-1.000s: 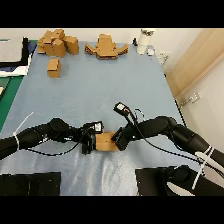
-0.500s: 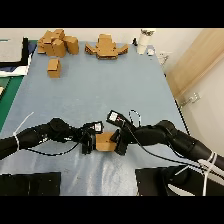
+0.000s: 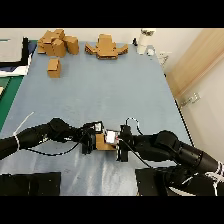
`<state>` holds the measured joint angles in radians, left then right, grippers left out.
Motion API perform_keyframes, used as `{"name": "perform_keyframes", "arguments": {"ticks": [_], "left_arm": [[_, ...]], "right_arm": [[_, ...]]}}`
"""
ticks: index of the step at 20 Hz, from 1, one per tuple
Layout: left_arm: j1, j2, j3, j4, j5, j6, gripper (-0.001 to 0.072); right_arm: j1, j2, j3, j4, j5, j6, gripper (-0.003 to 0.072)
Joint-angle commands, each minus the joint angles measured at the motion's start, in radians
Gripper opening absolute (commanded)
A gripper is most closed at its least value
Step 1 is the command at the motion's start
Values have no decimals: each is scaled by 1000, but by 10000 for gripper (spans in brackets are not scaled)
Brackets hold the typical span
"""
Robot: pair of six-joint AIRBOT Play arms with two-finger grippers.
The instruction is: Fold the box.
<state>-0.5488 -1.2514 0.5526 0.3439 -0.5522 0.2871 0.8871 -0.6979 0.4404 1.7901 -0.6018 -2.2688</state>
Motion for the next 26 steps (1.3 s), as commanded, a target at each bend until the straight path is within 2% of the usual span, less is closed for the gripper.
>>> {"name": "perform_keyframes", "arguments": {"ticks": [1, 2, 5, 8, 23, 25, 26], "left_arm": [[0, 0, 1, 0, 0, 0, 446], [0, 0, 1, 0, 0, 0, 446], [0, 0, 1, 0, 0, 0, 446], [0, 0, 1, 0, 0, 0, 446], [0, 0, 1, 0, 0, 0, 446], [0, 0, 1, 0, 0, 0, 446], [0, 0, 1, 0, 0, 0, 446]], "right_arm": [[42, 6, -11, -47, 10, -23, 363], [43, 5, -12, -45, 10, -49, 371], [42, 5, -13, -59, 11, -109, 487], [42, 0, -18, -114, 30, -114, 486], [42, -57, -18, -167, 48, -159, 509], [42, -56, -18, -171, 48, -159, 502], [43, -55, -18, -171, 48, -159, 463]]}}
